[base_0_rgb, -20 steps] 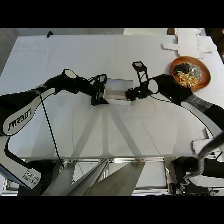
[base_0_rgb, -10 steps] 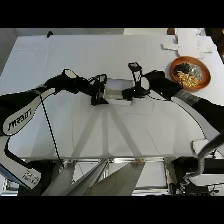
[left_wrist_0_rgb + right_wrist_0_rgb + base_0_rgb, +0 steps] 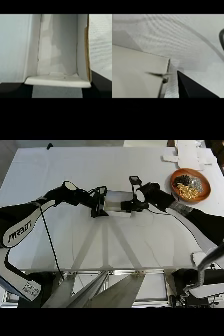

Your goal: Fold the box and place the chain.

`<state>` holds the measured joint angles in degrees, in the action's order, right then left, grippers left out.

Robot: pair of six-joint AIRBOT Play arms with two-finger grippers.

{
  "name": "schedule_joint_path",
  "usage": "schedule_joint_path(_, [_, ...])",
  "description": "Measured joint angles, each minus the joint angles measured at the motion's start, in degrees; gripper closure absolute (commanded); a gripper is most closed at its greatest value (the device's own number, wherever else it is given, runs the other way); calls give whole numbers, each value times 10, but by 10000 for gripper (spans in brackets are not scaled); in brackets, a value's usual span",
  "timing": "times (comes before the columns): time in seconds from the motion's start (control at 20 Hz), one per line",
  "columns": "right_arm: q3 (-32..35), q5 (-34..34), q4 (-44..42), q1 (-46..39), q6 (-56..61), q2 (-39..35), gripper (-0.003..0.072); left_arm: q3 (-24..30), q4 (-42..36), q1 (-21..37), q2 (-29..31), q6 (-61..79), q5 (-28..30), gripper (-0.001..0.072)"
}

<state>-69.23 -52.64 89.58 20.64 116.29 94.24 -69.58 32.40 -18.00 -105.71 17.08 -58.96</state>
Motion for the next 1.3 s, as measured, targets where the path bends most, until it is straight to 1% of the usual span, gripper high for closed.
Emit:
schedule_joint_path(0.15, [-15, -21, 7, 4, 29, 12, 389, 0, 0, 0, 0, 0, 0, 435])
schedule_joint_path(0.25, [-19, -24, 11, 6, 44, 15, 456, 0, 0, 0, 0, 0, 0, 435])
schedule_joint_path(0.3, [-21, -24, 12, 7, 52, 16, 462, 0, 0, 0, 0, 0, 0, 435])
schedule_joint_path(0.4, [-23, -23, 15, 9, 66, 19, 612, 0, 0, 0, 0, -1, 0, 435])
schedule_joint_path(0.45, [-24, -23, 17, 10, 70, 21, 666, 0, 0, 0, 0, -1, 0, 435])
schedule_joint_path(0.6, [-25, -24, 20, 16, 81, 24, 672, 0, -1, 0, 0, -3, -1, 435])
schedule_joint_path(0.65, [-25, -25, 21, 18, 82, 25, 667, 0, -1, 0, 0, -2, -1, 435])
schedule_joint_path(0.7, [-25, -25, 22, 19, 82, 26, 551, 0, -1, 0, 0, -2, 0, 435])
schedule_joint_path(0.75, [-26, -24, 25, 19, 79, 28, 363, 0, 0, 0, 0, 2, 1, 435])
schedule_joint_path(0.8, [-27, -23, 26, 20, 79, 28, 284, 0, 2, 1, 0, 3, 0, 435])
schedule_joint_path(0.95, [-31, -23, 22, 21, 80, 25, 284, 0, 2, 1, 0, 2, 0, 435])
schedule_joint_path(1.1, [-34, -30, 16, 20, 70, -2, 284, 0, 0, 0, 0, 1, 2, 435])
schedule_joint_path(1.3, [-35, -76, 20, 3, 55, -58, 284, 0, 0, 0, 0, 0, 1, 435])
